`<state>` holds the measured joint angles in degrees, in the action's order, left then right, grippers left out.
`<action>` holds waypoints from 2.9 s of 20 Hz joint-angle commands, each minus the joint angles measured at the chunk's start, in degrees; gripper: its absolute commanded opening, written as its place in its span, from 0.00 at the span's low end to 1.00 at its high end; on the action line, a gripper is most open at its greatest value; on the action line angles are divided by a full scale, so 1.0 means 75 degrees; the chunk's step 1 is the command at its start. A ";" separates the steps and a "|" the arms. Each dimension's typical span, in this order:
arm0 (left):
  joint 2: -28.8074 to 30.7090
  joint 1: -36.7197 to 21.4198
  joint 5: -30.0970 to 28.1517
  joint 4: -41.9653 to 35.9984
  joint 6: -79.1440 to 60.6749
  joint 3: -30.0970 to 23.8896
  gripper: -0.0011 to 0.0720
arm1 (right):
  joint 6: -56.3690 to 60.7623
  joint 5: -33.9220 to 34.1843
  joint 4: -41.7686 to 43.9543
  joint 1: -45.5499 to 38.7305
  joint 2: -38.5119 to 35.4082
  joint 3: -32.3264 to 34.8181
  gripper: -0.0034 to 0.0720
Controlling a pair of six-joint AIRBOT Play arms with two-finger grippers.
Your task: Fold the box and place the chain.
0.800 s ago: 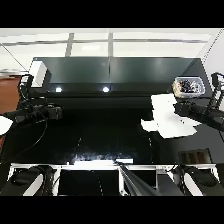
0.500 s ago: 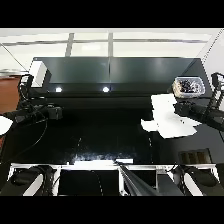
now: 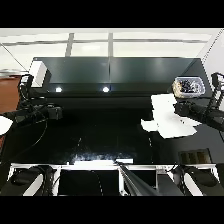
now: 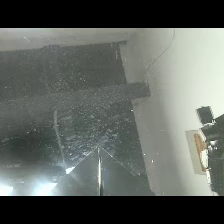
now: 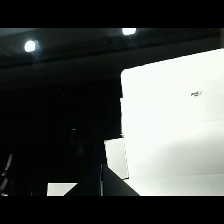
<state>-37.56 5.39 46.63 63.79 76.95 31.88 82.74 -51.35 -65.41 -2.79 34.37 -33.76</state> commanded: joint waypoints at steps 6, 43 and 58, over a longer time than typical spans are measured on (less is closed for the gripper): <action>-0.0012 0.0009 -0.0860 -0.0038 -0.0003 -0.0003 0.05 | 0.0000 0.0411 -0.0134 -0.0003 -0.0006 0.0003 0.07; -0.0455 0.0009 -0.0498 -0.0204 0.0000 -0.0003 0.97 | -0.4657 -0.3395 -0.0391 -0.4975 0.6764 -0.3599 0.74; -0.0455 0.0009 -0.0495 -0.0318 0.0000 -0.0003 0.97 | -0.4118 -0.4791 0.1137 -0.3439 0.6379 -0.3590 0.07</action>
<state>-40.93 5.43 42.92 62.02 76.95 31.88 50.33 -85.30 -61.56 -32.58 83.31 -60.71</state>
